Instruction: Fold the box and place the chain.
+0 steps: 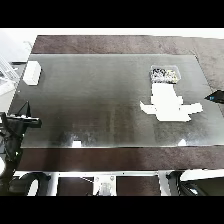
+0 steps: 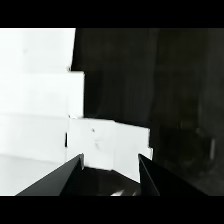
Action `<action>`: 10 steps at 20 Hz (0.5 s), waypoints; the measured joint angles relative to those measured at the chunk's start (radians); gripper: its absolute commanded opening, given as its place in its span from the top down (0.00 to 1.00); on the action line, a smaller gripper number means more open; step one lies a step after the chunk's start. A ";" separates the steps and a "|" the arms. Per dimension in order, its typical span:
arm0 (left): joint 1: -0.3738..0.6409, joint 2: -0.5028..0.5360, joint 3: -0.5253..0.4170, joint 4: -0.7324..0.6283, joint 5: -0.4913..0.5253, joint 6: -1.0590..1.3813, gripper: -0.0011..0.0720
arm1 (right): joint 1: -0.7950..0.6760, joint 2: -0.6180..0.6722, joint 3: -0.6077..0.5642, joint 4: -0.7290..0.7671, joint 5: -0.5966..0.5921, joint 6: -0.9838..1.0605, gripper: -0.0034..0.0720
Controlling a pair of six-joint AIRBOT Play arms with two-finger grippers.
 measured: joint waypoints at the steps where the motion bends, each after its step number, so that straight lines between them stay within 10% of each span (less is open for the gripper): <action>1: 0.000 0.000 0.000 0.000 0.000 0.000 0.96 | 0.000 -0.053 0.055 -0.026 0.049 0.009 0.38; 10: 0.000 0.000 0.000 0.000 0.000 0.000 0.96 | 0.000 -0.268 0.238 -0.098 0.246 -0.036 0.39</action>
